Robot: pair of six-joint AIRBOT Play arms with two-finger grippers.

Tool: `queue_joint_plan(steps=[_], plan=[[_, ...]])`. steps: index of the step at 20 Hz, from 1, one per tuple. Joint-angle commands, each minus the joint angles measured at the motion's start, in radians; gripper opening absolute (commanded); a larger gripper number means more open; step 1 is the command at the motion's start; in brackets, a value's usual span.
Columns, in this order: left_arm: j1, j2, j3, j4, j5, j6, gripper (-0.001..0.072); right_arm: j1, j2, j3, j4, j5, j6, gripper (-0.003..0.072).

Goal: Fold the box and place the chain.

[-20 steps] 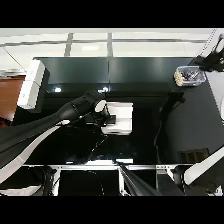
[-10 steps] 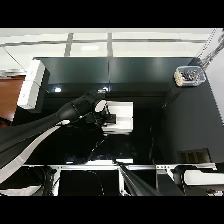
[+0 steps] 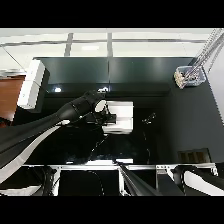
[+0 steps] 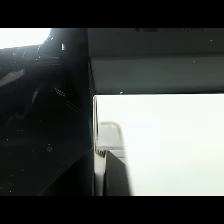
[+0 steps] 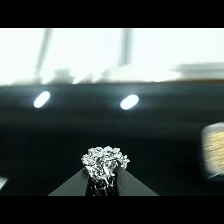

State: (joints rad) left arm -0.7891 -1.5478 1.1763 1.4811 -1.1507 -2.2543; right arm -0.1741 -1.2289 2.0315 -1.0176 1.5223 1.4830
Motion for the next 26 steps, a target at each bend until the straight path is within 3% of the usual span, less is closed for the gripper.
queue_joint_plan(steps=[1,6,14,19,26], plan=[[0.0,0.0,0.0,-0.001,0.0,0.0,0.0026,0.137,0.03,-0.027,0.086,0.192,-0.031,0.0017],[0.0,0.0,0.0,-0.001,-0.006,0.0,0.0026,0.359,0.044,-0.178,0.095,0.248,-0.093,0.0018],[0.0,0.0,0.0,-0.001,-0.006,0.0,0.0026,0.536,0.041,-0.354,0.161,0.039,-0.108,0.0018],[0.0,0.0,0.0,-0.001,-0.005,0.0,0.0026,0.565,0.041,-0.491,0.128,-0.045,-0.099,0.0018],[0.0,0.0,0.0,-0.001,-0.006,0.0,0.0026,0.551,0.041,-0.503,0.125,-0.127,-0.1,0.0018]])
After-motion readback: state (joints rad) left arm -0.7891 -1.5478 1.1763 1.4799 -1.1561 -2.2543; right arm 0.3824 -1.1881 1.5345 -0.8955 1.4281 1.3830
